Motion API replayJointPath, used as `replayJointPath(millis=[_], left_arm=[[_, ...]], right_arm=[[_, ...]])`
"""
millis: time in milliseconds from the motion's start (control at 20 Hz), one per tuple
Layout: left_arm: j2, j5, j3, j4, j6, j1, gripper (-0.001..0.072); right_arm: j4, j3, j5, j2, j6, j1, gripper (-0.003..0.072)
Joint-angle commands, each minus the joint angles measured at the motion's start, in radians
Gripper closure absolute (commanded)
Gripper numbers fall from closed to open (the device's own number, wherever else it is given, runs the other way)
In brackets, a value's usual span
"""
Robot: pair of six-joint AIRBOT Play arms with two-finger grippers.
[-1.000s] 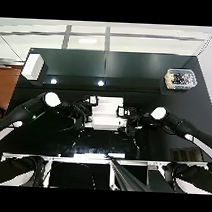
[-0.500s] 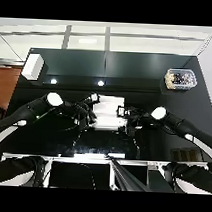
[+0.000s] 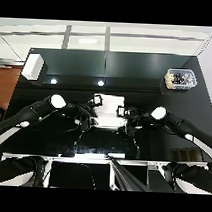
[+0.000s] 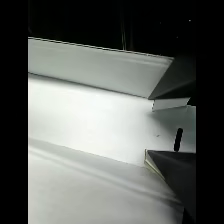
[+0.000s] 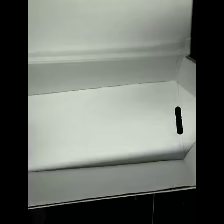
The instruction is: Fold the box and place the chain.
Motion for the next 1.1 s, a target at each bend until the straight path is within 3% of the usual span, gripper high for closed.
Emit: replayJointPath(millis=[0,50,300,450,600,700,800,950,1050], left_arm=[[0.001,-0.004,0.0,0.016,0.0,-0.001,0.0545],[0.01,-0.008,0.001,0.037,-0.004,0.002,0.0683],[0.17,-0.043,0.001,0.141,-0.316,0.101,0.0686],[0.292,-0.093,-0.001,0.212,-0.58,0.229,0.0686],[0.301,-0.142,-0.017,0.344,-1.032,0.38,0.0685],[0.273,-0.205,-0.064,0.287,-1.184,0.476,0.0684],[0.23,-0.234,-0.117,0.174,-1.124,0.529,0.0684],[0.156,-0.212,-0.187,0.0,-1.066,0.533,0.0685],[0.1,-0.211,-0.19,-0.026,-1.035,0.506,0.0686]], right_arm=[[0.0,0.0,0.001,-0.001,0.0,0.0,0.0484],[0.0,0.0,0.001,-0.001,0.0,0.0,0.0483],[0.0,0.0,0.001,-0.001,0.0,0.0,0.0484],[0.0,0.0,0.001,-0.001,0.0,0.0,0.0484],[-0.001,0.0,0.0,-0.001,0.0,0.0,0.0484],[-0.001,0.0,0.001,-0.001,0.0,0.0,0.0484],[0.0,0.0,0.0,-0.001,0.0,0.0,0.0484],[0.0,0.0,0.0,-0.001,0.0,0.0,0.0484],[0.0,0.0,0.0,-0.001,0.0,0.0,0.0484]])
